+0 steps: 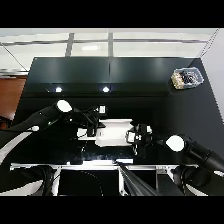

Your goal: Fold the box and place the chain.

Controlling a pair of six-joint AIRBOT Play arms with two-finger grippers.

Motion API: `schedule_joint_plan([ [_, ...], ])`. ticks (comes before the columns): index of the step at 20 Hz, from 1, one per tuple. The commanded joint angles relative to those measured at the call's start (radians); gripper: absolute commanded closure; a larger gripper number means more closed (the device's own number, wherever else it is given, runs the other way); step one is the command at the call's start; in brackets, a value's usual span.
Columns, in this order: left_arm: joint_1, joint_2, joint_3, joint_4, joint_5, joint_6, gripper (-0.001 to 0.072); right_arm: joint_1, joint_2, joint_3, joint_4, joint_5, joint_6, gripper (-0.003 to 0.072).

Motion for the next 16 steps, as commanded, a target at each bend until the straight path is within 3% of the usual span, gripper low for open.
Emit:
schedule_joint_plan([
  [1, 0.000, 0.000, 0.000, 0.000, 0.001, 0.000, 0.0686, -0.016, -0.001, 0.025, 0.002, 0.028, 0.054, 0.0058],
  [4, 0.000, 0.000, 0.000, 0.000, 0.001, 0.000, 0.0686, -0.079, -0.001, 0.080, -0.062, 0.113, 0.057, 0.0058],
  [9, 0.000, 0.000, 0.000, 0.000, 0.002, 0.000, 0.0686, -0.167, -0.002, 0.106, -0.057, 0.085, 0.022, 0.0058],
  [16, 0.000, 0.000, 0.000, 0.000, 0.001, 0.000, 0.0686, -0.167, -0.062, 0.107, -0.016, 0.070, -0.032, 0.0058],
])
